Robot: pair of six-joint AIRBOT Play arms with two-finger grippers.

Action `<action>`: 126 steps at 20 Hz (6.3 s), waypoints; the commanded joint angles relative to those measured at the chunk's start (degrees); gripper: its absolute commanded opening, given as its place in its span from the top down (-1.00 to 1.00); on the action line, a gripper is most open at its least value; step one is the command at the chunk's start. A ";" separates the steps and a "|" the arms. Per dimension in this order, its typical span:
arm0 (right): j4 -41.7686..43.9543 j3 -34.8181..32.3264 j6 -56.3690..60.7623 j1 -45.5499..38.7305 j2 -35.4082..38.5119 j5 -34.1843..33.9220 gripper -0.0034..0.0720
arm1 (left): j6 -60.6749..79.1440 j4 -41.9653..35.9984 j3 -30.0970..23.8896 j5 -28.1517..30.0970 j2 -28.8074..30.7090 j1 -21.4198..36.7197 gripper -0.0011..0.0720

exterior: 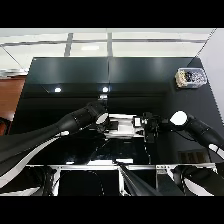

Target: Fold the box and place the chain.

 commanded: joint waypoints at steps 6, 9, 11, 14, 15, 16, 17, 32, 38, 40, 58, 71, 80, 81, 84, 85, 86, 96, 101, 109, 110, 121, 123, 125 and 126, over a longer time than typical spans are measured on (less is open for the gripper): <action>11.39 0.04 0.31 0.22 -0.50 1.70 0.30 | 0.02 0.11 0.04 0.09 -0.04 0.00 0.90; 15.78 0.02 0.31 0.46 -3.56 1.51 0.29 | 0.02 0.11 0.04 0.20 -0.04 0.02 0.90; 15.76 0.02 0.33 0.46 -5.03 1.53 0.30 | 0.02 0.11 0.04 0.26 -0.04 0.02 0.90; 15.74 0.02 0.33 0.48 -5.31 1.53 0.74 | 0.02 0.11 0.04 0.26 -0.04 0.02 0.90; 15.76 0.02 0.35 0.48 -5.31 1.49 0.58 | 0.02 0.11 0.04 0.26 -0.04 0.02 0.90; 15.74 0.02 0.39 0.46 -5.31 0.98 -0.16 | 0.02 0.11 0.04 0.24 -0.04 0.02 0.90; 15.65 0.04 1.49 0.42 -5.31 1.03 -0.01 | 0.02 0.11 0.04 0.24 -0.04 0.02 0.90; 0.85 2.89 73.16 -40.39 0.90 13.00 0.88 | 0.04 -1.01 0.04 0.07 -0.04 0.02 0.90; 3.13 -4.09 66.27 -35.56 -8.09 19.39 0.88 | 0.04 -1.01 0.04 0.07 -0.04 0.02 0.90; 4.52 -4.09 63.84 -28.68 -9.57 19.43 0.88 | 0.04 -1.01 0.04 0.04 -0.04 0.02 0.90; 17.16 7.13 60.67 -15.17 -9.84 28.04 -0.38 | 0.04 -1.03 0.04 0.02 -0.04 0.02 0.90; 10.36 7.37 68.26 -8.87 -9.84 19.43 -0.38 | 0.04 -1.01 0.04 0.02 -0.04 0.02 0.90; -18.10 15.19 97.44 8.55 -9.84 8.26 -0.38 | 0.04 -1.01 0.04 0.02 -0.04 0.02 0.90; -22.69 16.09 102.51 10.67 -9.86 7.89 -0.38 | 0.04 -1.01 0.04 0.00 -0.04 0.02 0.90; -38.34 19.45 121.24 16.68 -9.88 10.62 -0.38 | 0.04 -1.01 0.04 -0.07 -0.04 0.02 0.90; -41.75 20.09 125.90 18.18 -9.88 11.82 -0.38 | 0.04 -0.98 0.04 -0.04 -0.04 0.02 0.90; -43.58 20.24 128.93 19.30 -9.97 12.70 -0.38 | 0.04 -0.98 0.04 -0.04 -0.04 0.02 0.90; -43.08 20.48 134.70 23.34 -14.10 14.40 0.78 | 0.04 -0.98 0.04 -0.20 -0.04 0.00 0.90; -40.76 21.77 134.70 23.23 -14.10 13.27 0.88 | 0.04 -1.01 0.04 -0.13 -0.04 0.02 0.90; -38.99 21.92 134.73 23.23 -14.10 11.39 0.88 | 0.04 -1.01 0.04 0.00 -0.04 0.02 0.90; -38.69 21.90 134.73 23.23 -14.10 11.39 0.88 | 0.04 -1.01 0.04 0.00 -0.04 0.02 0.90; -46.34 29.59 126.92 22.45 -3.93 26.40 0.02 | 0.04 -0.98 0.04 0.07 -0.04 0.02 0.90; -52.33 30.77 125.98 20.63 1.99 29.46 0.02 | 0.04 -0.98 0.04 0.07 -0.04 0.02 0.90; -63.76 30.75 125.96 17.79 7.19 31.26 0.02 | 0.04 -1.01 0.04 0.04 -0.04 0.02 0.90; -70.29 30.73 125.55 15.67 8.66 31.78 0.02 | 0.04 -1.01 0.04 0.02 -0.04 0.02 0.90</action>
